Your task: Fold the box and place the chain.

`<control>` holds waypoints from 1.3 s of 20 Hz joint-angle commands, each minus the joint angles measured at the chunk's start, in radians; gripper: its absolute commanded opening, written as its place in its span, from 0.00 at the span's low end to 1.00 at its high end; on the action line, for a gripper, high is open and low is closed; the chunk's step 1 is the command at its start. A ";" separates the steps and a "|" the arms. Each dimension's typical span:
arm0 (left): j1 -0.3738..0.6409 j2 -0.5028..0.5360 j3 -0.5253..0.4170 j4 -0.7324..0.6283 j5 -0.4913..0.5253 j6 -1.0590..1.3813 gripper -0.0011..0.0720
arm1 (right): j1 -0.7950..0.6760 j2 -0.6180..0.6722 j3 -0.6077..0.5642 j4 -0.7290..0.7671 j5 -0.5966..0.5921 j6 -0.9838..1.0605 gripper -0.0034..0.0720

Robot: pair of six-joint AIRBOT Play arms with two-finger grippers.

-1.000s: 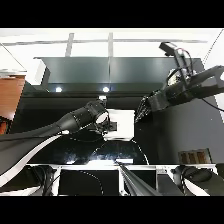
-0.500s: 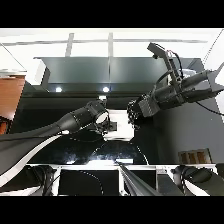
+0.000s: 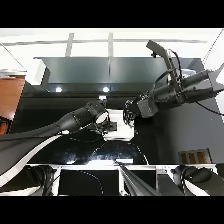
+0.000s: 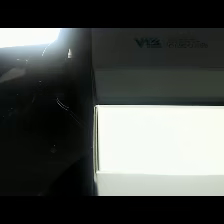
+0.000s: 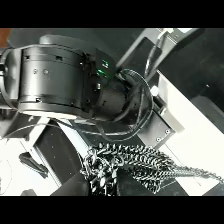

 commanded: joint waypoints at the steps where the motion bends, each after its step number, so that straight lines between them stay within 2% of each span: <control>1: 0.000 0.000 0.000 0.000 0.000 0.000 0.05 | 0.005 0.000 -0.044 0.005 -0.016 -0.009 0.10; 5: 0.000 0.000 0.000 0.000 0.000 0.000 0.05 | 0.024 0.000 -0.203 -0.108 -0.148 0.029 0.10; 7: 0.000 0.000 0.000 0.000 0.000 0.000 0.05 | 0.027 -0.001 -0.263 -0.107 -0.200 0.029 0.11; 12: 0.000 0.000 0.000 0.000 0.000 0.000 0.05 | 0.046 -0.001 -0.281 -0.105 -0.263 0.028 0.16; 14: 0.000 0.000 0.000 0.000 0.000 0.000 0.05 | 0.046 -0.001 -0.280 -0.109 -0.271 0.028 0.61; 15: 0.000 0.000 0.000 0.000 0.000 0.000 0.05 | 0.039 0.000 -0.277 -0.129 -0.252 0.028 0.66; 17: 0.000 0.000 0.000 0.000 0.000 0.000 0.05 | -0.009 0.013 -0.264 -0.209 -0.179 0.027 0.66; 19: 0.000 0.000 0.000 0.000 -0.002 0.000 0.05 | -0.081 0.057 -0.266 -0.349 -0.122 0.011 0.66; 21: 0.000 0.000 0.000 0.000 -0.003 0.000 0.05 | -0.143 0.106 -0.319 -0.464 -0.111 -0.026 0.66; 23: 0.000 0.000 0.000 0.000 -0.003 0.000 0.05 | -0.183 0.142 -0.450 -0.440 -0.197 -0.115 0.66; 25: 0.000 0.000 0.000 0.000 -0.003 0.000 0.05 | -0.180 0.145 -0.595 -0.350 -0.349 -0.230 0.66; 26: 0.000 0.000 0.000 0.000 -0.003 0.000 0.05 | -0.167 0.145 -0.657 -0.305 -0.427 -0.319 0.76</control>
